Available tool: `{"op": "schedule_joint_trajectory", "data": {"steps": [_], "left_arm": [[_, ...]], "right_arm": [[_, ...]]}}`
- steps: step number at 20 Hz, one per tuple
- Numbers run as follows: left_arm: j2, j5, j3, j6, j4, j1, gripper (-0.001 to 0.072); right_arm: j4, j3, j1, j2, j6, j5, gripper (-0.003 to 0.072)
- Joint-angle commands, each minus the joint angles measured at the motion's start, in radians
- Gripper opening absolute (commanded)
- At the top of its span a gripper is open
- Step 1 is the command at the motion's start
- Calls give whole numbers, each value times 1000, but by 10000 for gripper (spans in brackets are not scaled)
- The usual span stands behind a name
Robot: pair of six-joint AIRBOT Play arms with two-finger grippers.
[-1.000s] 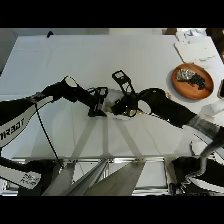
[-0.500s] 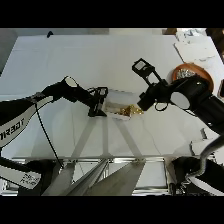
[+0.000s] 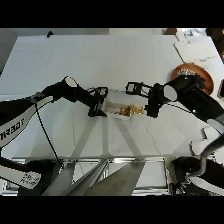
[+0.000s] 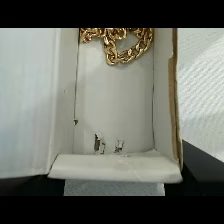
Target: Fold the box and place the chain.
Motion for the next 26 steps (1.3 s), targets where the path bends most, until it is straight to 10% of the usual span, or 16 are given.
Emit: {"op": "schedule_joint_trajectory", "data": {"steps": [1,15,19,26], "left_arm": [[0,0,1,0,0,0,92],[0,0,1,0,0,0,92],[0,0,1,0,0,0,92],[0,0,1,0,0,0,92]], "right_arm": [[58,0,-2,-89,-100,-44,435],[117,0,-2,-264,-84,-176,374],[116,0,-2,-274,-60,-166,12],[108,0,-2,-183,-1,-172,10]]}}
